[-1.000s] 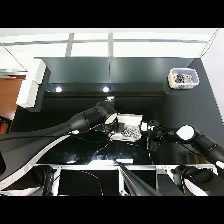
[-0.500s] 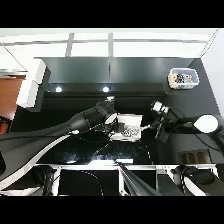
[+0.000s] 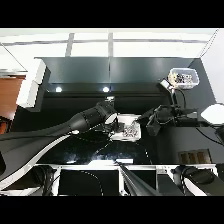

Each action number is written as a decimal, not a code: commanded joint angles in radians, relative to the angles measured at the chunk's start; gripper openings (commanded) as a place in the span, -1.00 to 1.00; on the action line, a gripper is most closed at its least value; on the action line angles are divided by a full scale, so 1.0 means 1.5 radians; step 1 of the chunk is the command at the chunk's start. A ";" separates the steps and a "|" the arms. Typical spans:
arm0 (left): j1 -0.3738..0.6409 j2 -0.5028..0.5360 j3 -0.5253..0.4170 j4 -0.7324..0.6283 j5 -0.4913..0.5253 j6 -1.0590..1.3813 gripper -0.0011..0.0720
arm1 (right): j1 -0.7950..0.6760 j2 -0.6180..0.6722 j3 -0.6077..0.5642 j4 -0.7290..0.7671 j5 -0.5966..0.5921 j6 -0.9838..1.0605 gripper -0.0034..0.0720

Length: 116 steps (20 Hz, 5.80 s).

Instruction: Fold the box and place the chain.

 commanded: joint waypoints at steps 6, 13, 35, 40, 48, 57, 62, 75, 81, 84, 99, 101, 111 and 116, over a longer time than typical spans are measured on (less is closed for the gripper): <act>0.000 0.001 0.000 0.006 -0.006 0.001 -0.90 | -0.093 0.001 0.021 -0.029 0.110 0.057 0.42; -0.005 0.009 0.061 0.076 -0.110 -0.019 0.80 | -0.232 0.063 0.034 -0.030 0.179 0.056 0.42; 0.373 0.434 -0.507 -0.690 0.176 1.682 0.97 | -0.245 0.063 0.033 -0.033 0.167 0.056 0.42; 0.341 0.310 -0.465 -0.664 0.187 1.810 0.97 | -0.245 0.063 0.033 -0.033 0.152 0.056 0.42; 0.344 0.203 -0.412 -0.788 0.174 1.885 0.96 | -0.244 0.063 0.033 -0.033 0.151 0.055 0.42; 0.302 0.160 -0.358 -0.709 0.176 1.818 0.96 | -0.244 0.063 0.033 -0.034 0.152 0.050 0.42; 0.297 0.158 -0.356 -0.699 0.179 1.813 0.97 | -0.244 0.063 0.033 -0.035 0.152 0.050 0.42; 0.272 0.158 -0.356 -0.682 0.198 1.758 0.97 | -0.244 0.063 0.033 -0.036 0.151 0.050 0.42; 0.270 0.165 -0.356 -0.631 0.196 1.720 0.97 | -0.244 0.063 0.033 -0.036 0.151 0.045 0.42; 0.267 0.168 -0.356 -0.664 0.196 1.717 0.97 | -0.244 0.063 0.033 -0.044 0.151 0.043 0.42; 0.219 0.164 -0.356 -0.681 0.264 1.690 0.96 | -0.244 0.063 0.033 -0.048 0.153 0.043 0.42; 0.219 0.161 -0.356 -0.680 0.263 1.691 0.96 | -0.244 0.063 0.033 -0.048 0.153 0.043 0.42; 0.196 0.158 -0.356 -0.682 0.279 1.691 0.47 | -0.244 0.060 -0.042 -0.045 0.039 0.044 0.42; 0.196 0.158 -0.356 -0.682 0.279 1.691 -0.08 | -0.243 0.013 -0.039 0.039 -0.039 0.057 0.98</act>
